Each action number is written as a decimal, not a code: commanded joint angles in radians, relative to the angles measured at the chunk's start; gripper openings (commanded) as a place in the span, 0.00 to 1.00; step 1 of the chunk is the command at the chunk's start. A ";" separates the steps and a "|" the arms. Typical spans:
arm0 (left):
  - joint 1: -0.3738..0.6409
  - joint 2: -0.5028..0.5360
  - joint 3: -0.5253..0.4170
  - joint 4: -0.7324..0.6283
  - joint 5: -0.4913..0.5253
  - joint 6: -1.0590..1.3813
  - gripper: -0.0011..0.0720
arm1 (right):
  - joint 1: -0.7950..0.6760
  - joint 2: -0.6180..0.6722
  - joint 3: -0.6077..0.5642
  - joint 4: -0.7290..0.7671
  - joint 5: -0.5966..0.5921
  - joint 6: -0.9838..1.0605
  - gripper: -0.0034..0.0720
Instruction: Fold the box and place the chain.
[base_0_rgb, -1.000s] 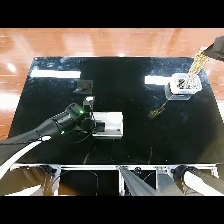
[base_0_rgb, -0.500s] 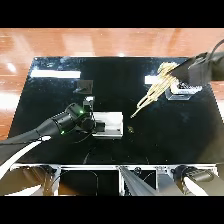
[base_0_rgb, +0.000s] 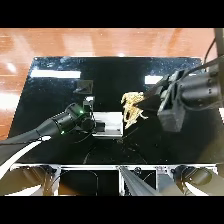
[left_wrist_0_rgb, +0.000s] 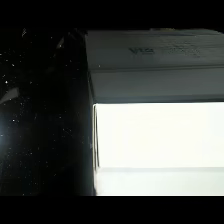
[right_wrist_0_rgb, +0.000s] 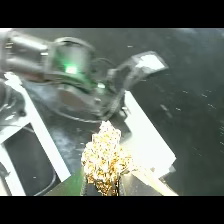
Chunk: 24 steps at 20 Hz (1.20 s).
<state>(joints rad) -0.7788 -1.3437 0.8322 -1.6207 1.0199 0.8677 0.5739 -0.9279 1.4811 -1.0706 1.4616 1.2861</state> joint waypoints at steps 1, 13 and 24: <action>0.000 0.001 0.001 -0.004 0.000 0.000 0.04 | 0.073 -0.024 0.000 0.004 -0.036 0.000 0.09; 0.000 0.001 0.001 -0.004 0.000 0.000 0.04 | 0.083 -0.227 -0.061 -0.003 -0.043 -0.066 0.09; 0.000 0.001 0.001 -0.004 0.000 0.000 0.04 | 0.083 -0.231 -0.219 -0.014 -0.156 -0.069 0.09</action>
